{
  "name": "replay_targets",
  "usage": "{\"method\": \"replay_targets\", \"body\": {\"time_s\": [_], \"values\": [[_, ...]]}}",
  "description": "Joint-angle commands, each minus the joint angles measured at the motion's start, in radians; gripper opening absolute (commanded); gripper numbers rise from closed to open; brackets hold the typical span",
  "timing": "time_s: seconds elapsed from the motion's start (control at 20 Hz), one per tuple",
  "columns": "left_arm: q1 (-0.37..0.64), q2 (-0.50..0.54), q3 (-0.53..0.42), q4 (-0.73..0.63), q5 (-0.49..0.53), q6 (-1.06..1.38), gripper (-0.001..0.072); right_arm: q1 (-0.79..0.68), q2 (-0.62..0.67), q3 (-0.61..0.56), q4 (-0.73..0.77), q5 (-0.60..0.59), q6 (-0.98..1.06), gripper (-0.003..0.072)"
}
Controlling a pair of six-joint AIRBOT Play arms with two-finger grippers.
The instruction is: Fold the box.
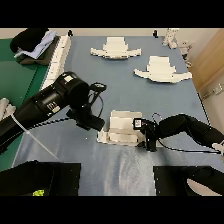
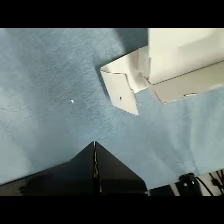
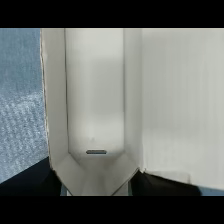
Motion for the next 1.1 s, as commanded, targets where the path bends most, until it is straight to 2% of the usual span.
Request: {"method": "replay_targets", "body": {"time_s": [0.0, 0.15, 0.25, 0.55, 0.8, 1.05], "values": [[0.181, 0.043, -0.206, -0.205, 0.164, 0.057, 0.0016, 0.001, 0.0, -0.001, 0.0, 0.0, 0.0, 0.0521], [0.27, 0.043, -0.344, -0.357, 0.311, 0.148, 0.0016, 0.001, 0.0, -0.001, 0.0, 0.0, 0.0, 0.0521], [0.281, 0.038, -0.393, -0.418, 0.391, 0.188, 0.0015, 0.001, 0.0, -0.001, 0.0, 0.0, 0.0, 0.0521], [0.281, -0.045, -0.429, -0.46, 0.516, 0.233, 0.0015, 0.001, 0.0, -0.001, 0.0, 0.0, 0.0, 0.0522], [0.281, -0.083, -0.429, -0.539, 0.533, 0.303, 0.0015, 0.001, 0.0, -0.001, 0.0, 0.0, 0.0, 0.0521], [0.281, -0.076, -0.428, -0.582, 0.484, 0.328, 0.0015, 0.001, 0.0, -0.001, 0.0, 0.0, 0.0, 0.0521]]}}
